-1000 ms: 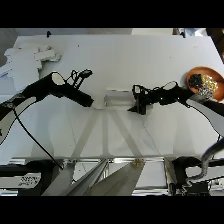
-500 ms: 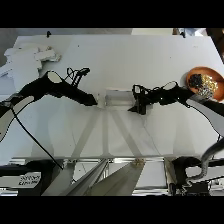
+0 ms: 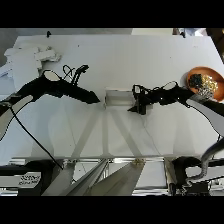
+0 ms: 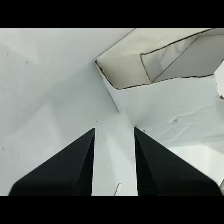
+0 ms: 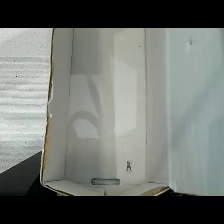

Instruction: Fold the box and place the chain.

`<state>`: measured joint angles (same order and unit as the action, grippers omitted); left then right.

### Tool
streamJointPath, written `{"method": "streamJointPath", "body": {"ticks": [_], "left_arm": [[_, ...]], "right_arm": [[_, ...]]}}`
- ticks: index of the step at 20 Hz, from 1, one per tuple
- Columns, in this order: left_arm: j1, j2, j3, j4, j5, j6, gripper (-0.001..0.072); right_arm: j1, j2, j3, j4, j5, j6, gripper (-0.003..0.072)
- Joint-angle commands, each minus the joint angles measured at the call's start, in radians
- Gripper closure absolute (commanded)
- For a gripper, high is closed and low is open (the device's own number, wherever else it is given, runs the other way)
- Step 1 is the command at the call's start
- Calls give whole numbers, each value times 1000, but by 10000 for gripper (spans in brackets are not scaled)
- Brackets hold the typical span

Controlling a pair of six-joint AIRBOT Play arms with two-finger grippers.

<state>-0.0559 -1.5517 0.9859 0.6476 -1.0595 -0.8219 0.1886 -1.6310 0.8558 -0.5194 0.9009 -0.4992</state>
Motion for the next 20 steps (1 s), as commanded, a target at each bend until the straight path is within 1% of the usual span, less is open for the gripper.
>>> {"method": "streamJointPath", "body": {"ticks": [1, 2, 4, 5, 6, 7, 9, 10, 14, 18, 20], "left_arm": [[1, -6, 0, -34, -4, 47, 414], [0, -13, 0, -37, -13, 62, 366], [0, -32, 0, -61, -36, 100, 341], [0, -43, 0, -81, -45, 122, 309], [-1, -55, 0, -102, -49, 135, 308], [-1, -66, 0, -124, -52, 152, 264], [-2, -80, 0, -154, -48, 155, 228], [-2, -84, 0, -166, -44, 172, 198], [-2, -85, 0, -164, -52, 200, 203], [0, -84, 0, -149, -97, 216, 252], [0, -84, 0, -150, -98, 218, 253]], "right_arm": [[0, 1, 1, 0, 0, 0, 284], [0, 1, 1, 0, 0, 0, 284], [0, 1, 1, 0, 0, 0, 284], [0, 1, 1, 0, 0, 0, 284], [0, 1, 1, 0, 0, 0, 284], [0, 1, 1, 0, 0, 0, 284], [0, 1, 1, 0, 0, 0, 284], [0, 1, 1, 0, 0, 0, 284], [0, 1, 1, 0, 0, 0, 284], [0, 1, 1, 0, 0, 0, 284], [0, 1, 1, 0, 0, 0, 284]]}}
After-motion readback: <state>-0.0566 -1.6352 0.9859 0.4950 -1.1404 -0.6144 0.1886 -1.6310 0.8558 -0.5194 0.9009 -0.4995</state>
